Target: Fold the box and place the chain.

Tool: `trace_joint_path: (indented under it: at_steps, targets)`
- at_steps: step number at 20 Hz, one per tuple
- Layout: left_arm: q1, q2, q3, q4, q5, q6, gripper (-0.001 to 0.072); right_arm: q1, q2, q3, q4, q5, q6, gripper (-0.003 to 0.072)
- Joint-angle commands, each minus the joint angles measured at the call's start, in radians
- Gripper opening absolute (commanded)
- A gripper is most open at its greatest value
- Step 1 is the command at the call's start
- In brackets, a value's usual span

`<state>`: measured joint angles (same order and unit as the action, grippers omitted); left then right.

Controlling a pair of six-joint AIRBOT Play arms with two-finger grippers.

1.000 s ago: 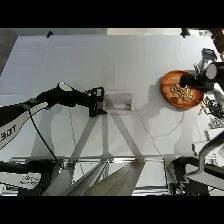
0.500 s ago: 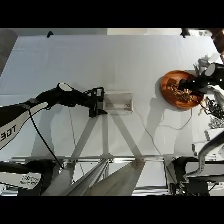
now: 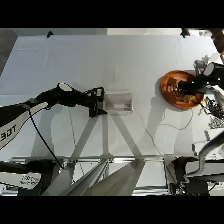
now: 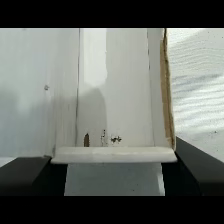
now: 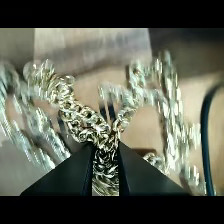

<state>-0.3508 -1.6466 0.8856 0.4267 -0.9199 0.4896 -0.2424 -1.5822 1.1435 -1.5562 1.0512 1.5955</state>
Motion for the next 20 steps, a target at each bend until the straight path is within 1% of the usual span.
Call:
trace_joint_path:
  at_steps: [1,3,6,11,14,17,20]
  targets:
    - [0.000,0.000,0.000,0.000,0.000,0.000,0.0258,0.000,0.080,0.003,0.006,0.024,-0.091,0.0005]
    - [0.000,0.000,0.000,0.000,0.000,0.000,0.0258,0.000,0.166,0.003,0.002,0.026,-0.121,0.0004]
    - [0.000,0.000,0.000,0.000,0.000,0.000,0.0258,0.000,0.285,0.003,0.004,0.069,-0.184,0.0004]
    - [0.000,0.000,0.000,0.000,0.000,0.000,0.0258,0.017,0.461,0.003,0.047,0.201,-0.274,0.0004]
    - [0.000,0.000,0.000,0.000,0.000,0.000,0.0258,0.129,0.539,0.002,0.051,0.261,-0.285,0.0003]
    - [0.000,0.000,0.000,0.000,0.000,0.000,0.0258,0.294,0.567,0.002,0.051,0.299,-0.232,0.0004]
    - [0.000,0.000,0.000,0.000,0.000,0.000,0.0258,0.448,0.567,0.002,0.051,0.269,-0.164,0.0004]
